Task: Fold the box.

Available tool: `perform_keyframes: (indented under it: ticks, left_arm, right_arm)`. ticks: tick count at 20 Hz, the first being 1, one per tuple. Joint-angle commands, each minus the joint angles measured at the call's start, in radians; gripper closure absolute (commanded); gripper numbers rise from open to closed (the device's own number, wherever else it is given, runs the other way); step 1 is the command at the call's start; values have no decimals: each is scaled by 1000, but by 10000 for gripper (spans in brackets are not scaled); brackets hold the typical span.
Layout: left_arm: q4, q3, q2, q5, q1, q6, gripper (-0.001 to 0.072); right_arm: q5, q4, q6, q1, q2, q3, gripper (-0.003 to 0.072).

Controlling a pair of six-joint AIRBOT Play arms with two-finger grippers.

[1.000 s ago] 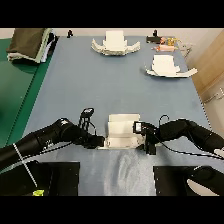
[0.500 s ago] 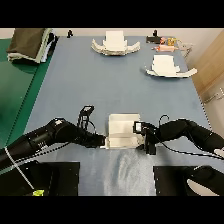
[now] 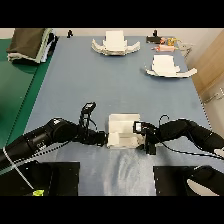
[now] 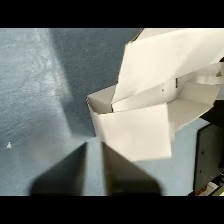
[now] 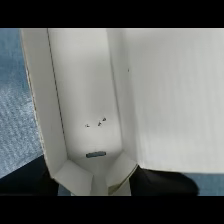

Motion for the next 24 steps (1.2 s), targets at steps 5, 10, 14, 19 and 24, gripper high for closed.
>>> perform_keyframes:
  ticks: [5,10,14,19,24]
  left_arm:
    - [-27,1,0,48,0,15,268]
    - [-48,0,0,61,0,42,268]
    - [-113,0,-4,72,0,43,268]
    - [-123,0,-41,81,0,46,267]
    - [-146,1,-47,174,0,64,267]
  right_arm:
    - [1,0,0,1,0,1,174]
    - [0,0,0,1,0,1,174]
    - [1,0,0,1,0,1,173]
    - [1,0,0,1,0,1,174]
    - [1,0,0,1,0,1,173]
